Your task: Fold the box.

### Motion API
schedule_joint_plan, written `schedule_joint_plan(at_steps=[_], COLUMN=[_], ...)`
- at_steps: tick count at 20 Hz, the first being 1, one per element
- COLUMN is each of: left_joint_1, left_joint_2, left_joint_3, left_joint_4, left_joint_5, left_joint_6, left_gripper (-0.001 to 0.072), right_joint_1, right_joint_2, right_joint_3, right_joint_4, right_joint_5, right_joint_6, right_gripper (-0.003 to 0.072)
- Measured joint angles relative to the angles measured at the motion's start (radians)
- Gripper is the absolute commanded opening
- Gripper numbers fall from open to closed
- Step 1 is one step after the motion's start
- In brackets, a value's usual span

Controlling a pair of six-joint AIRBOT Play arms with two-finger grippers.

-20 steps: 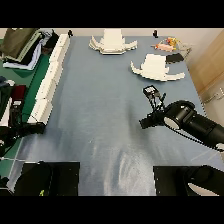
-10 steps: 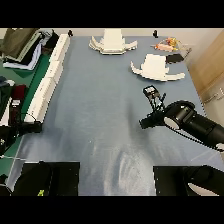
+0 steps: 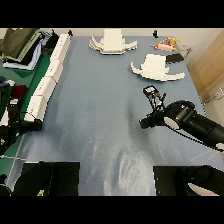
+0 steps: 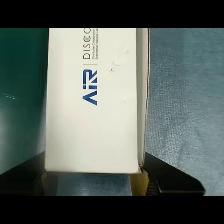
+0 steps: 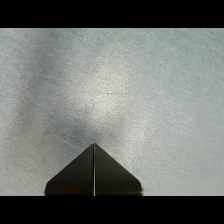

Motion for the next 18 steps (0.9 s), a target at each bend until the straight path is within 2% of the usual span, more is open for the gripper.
schedule_joint_plan(at_steps=[5,7,15,18], left_joint_1=[0.000,0.000,0.001,0.002], left_joint_2=[-0.037,-0.055,-0.063,-0.013], left_joint_3=[0.000,0.000,0.002,0.011], left_joint_4=[-0.010,-0.014,0.001,0.097], left_joint_5=[-0.026,-0.029,-0.026,-0.073], left_joint_6=[-0.003,-0.003,-0.020,-0.111], left_gripper=[0.0487,0.0673,0.0681,0.0681], right_joint_1=[0.000,0.000,0.000,0.000], right_joint_2=[0.000,0.000,0.000,0.000], right_joint_3=[0.000,0.000,0.000,0.000], right_joint_4=[0.004,0.009,0.021,0.022], right_joint_5=[0.000,0.000,0.001,0.001], right_joint_6=[0.000,0.000,0.000,0.000], right_gripper=[0.0006,0.0005,0.0005,0.0006])
